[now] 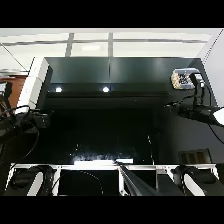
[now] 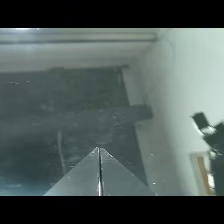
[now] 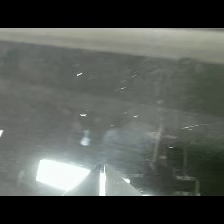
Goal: Fold the box and place the chain.
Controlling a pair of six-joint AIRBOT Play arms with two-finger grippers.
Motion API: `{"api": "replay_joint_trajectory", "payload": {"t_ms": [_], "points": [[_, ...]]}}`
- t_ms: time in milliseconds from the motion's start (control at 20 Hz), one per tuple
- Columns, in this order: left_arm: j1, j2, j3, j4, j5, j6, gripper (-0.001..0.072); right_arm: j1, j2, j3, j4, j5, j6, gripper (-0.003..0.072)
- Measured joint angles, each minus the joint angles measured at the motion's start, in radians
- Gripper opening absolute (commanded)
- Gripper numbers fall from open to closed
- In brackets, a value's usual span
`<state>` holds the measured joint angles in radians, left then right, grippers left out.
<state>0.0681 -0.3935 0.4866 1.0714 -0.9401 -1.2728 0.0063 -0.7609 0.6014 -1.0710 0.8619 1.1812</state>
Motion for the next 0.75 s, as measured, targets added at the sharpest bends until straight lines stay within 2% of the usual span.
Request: {"api": "replay_joint_trajectory", "payload": {"t_ms": [750], "points": [[-0.023, 0.042, -0.035, 0.046, 0.042, -0.033, 0.0032, 0.000, 0.002, -0.007, -0.047, -0.033, 0.000, 0.0036]]}}
